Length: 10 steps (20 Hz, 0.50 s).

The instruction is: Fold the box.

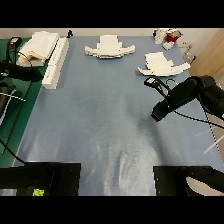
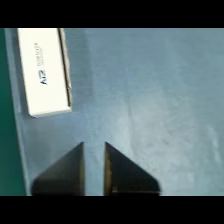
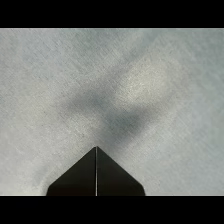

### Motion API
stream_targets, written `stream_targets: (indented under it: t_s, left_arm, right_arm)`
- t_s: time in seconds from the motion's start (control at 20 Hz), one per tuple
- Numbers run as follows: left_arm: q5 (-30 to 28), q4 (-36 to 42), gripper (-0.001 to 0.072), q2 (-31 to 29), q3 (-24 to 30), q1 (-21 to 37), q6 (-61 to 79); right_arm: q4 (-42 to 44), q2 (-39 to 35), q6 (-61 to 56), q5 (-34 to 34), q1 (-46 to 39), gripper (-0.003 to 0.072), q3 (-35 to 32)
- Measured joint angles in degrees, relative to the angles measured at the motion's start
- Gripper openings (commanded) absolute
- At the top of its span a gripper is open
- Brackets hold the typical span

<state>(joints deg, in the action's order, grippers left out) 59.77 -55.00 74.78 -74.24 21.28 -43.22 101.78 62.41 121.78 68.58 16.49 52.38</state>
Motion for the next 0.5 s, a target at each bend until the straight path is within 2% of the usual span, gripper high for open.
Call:
stream_targets:
  t_s: [0.15,0.3,0.5]
  left_arm:
    - [9.0,1.5,0.001,-2.1,0.2,-4.0,-2.6]
    - [14.2,2.4,0.001,-2.8,2.1,-12.4,-7.0]
    - [14.6,1.5,0.001,-3.2,7.7,-26.4,-13.5]
  right_arm:
    - [0.0,0.0,0.0,0.0,0.0,0.0002,0.0]
    - [0.0,0.0,0.0,0.0,0.0,0.0002,0.0]
    - [0.0,0.0,0.0,0.0,0.0,0.0002,0.0]
